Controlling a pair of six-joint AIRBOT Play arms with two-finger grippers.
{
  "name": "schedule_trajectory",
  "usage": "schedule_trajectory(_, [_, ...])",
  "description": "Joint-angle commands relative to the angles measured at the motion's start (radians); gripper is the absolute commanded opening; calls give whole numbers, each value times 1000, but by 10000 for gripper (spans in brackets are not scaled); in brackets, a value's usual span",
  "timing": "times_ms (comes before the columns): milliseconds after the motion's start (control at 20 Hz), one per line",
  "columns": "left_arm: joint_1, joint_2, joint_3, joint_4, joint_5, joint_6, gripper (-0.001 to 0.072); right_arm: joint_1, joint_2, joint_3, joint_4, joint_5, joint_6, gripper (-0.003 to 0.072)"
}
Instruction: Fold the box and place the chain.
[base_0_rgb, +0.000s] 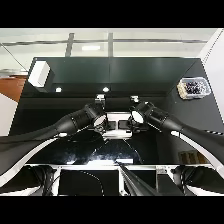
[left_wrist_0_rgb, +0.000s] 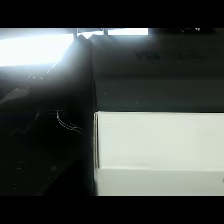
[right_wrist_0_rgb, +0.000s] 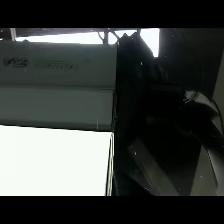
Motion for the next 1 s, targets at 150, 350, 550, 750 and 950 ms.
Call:
schedule_trajectory(150, [0, 0, -1, 0, -2, 0, 36, 0, -7, 2, 2, -3, -1, 52])
schedule_trajectory(350, [0, 0, -1, 0, -2, 0, 36, 0, -7, 2, 2, 0, 0, 101])
schedule_trajectory(550, [0, 0, -1, 0, -2, 0, 36, 0, -7, 5, 2, 4, 0, 177])
schedule_trajectory(750, [0, 0, -1, 0, 0, 0, 36, 0, -7, 5, 2, 3, -1, 56])
schedule_trajectory(950, [-1, 0, -1, 0, -1, 0, 36, 0, -7, 5, 2, 3, -3, 56])
